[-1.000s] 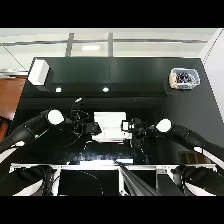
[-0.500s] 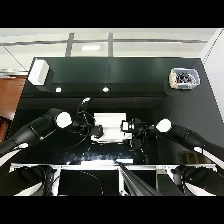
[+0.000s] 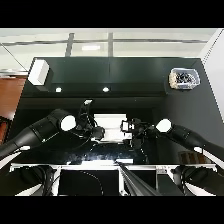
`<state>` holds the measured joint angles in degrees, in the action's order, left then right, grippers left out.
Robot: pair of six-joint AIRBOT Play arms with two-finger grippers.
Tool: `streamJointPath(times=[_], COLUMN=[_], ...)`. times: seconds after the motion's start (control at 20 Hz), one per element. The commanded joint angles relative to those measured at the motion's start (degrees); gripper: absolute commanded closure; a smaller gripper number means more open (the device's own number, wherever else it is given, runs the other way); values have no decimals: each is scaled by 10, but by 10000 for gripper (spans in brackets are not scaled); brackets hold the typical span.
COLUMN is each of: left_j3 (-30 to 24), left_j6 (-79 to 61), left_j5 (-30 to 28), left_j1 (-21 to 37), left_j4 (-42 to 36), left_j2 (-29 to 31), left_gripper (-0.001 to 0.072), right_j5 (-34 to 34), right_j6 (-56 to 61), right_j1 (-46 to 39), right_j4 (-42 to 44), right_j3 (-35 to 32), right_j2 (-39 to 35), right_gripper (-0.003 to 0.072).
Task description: Fold the box and place the chain.
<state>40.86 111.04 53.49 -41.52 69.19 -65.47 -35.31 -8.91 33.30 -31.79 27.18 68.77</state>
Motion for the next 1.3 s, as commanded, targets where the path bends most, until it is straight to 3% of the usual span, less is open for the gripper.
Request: streamJointPath(times=[0.0, 0.7, 0.75, 0.8, 0.85, 1.25], left_j3=[1, 23, 23, 23, 23, 23], left_j6=[45, 53, 53, 52, 49, 49], left_j5=[-6, -22, -20, -19, -20, -20], left_j1=[-13, -14, -14, -14, -14, -14], left_j4=[21, 24, 24, 24, 23, 23], left_j2=[0, 0, 0, 0, 0, 0], left_gripper=[210, 190, 174, 88, 51, 69], right_j5=[0, 0, 0, 0, 0, 0], right_j6=[1, 1, 1, 1, 1, 1], right_j1=[0, 0, 0, 0, 0, 0], right_j4=[0, 0, 0, 0, 0, 0], right_j3=[1, 1, 1, 1, 1, 1], right_j2=[0, 0, 0, 0, 0, 0], right_gripper=[290, 290, 290, 290, 290, 290])
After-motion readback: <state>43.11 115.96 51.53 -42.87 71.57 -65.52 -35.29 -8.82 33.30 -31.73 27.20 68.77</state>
